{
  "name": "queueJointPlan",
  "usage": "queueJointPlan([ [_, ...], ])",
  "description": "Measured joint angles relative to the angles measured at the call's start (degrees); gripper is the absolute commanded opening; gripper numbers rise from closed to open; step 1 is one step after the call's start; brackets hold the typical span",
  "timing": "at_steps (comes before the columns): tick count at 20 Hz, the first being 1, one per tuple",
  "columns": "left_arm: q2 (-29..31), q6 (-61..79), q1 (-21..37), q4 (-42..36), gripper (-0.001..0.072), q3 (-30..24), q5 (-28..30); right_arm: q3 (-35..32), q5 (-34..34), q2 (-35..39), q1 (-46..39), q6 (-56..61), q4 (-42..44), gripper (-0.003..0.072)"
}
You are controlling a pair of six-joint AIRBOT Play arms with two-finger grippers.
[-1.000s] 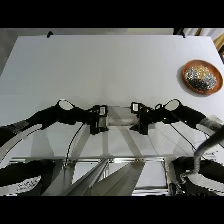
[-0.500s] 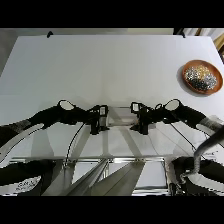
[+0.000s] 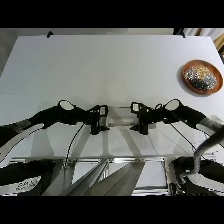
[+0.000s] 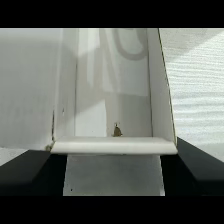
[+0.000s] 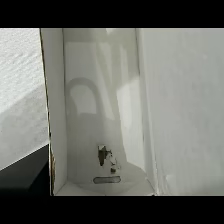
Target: Fold the box and place the chain.
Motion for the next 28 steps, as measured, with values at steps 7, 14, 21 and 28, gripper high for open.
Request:
queueJointPlan([
  [7,0.00,0.00,0.00,0.02,0.0138,0.00,0.04,0.00,-0.13,0.00,0.00,0.02,0.02,0.0402],
  [14,0.00,-0.02,0.00,0.04,0.0138,0.00,0.04,0.00,-0.04,0.00,0.00,0.04,0.04,0.0398],
  [21,-0.09,-0.07,-0.04,-0.15,0.0138,-0.02,0.31,-0.02,-0.15,0.42,0.00,0.63,0.07,0.0703],
  [28,-0.11,-0.02,-0.04,0.00,0.0138,0.00,0.20,-0.04,0.59,6.23,-0.02,10.82,-11.19,0.0701],
])
